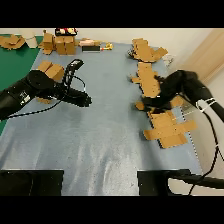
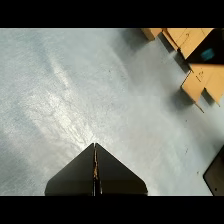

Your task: Fold the box.

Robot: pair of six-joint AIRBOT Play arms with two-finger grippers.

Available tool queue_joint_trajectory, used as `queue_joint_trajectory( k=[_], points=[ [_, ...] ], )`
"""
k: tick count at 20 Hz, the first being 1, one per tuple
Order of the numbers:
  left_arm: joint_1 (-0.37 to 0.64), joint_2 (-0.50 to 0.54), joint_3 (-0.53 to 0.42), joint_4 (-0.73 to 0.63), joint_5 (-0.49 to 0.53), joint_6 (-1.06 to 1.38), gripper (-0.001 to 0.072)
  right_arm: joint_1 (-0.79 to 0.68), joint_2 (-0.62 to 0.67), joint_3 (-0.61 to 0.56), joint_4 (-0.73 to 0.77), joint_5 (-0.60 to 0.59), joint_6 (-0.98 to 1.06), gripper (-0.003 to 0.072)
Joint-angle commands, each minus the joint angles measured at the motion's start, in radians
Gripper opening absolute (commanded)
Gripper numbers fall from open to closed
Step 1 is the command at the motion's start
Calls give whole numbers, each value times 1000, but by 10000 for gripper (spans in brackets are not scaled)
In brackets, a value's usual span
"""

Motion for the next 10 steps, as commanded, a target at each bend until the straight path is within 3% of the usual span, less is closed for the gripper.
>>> queue_joint_trajectory(
  k=[1,2,3,4,8,10],
  points=[
    [-1,0,0,-3,5,-12,17,-254,-3,48,-298,-177,-103,453],
    [-1,0,0,-2,5,-12,137,-334,-6,48,-304,-163,-158,453],
    [0,0,0,-3,5,-13,467,-405,-11,48,-303,-135,-216,453],
    [-1,0,0,-6,9,-26,603,-478,-20,48,-303,-93,-266,454],
    [-1,1,0,-6,13,-53,589,-718,-94,51,-201,11,-385,453],
    [-1,1,0,-6,14,-84,590,-815,-153,58,-35,13,-465,453]
  ],
)
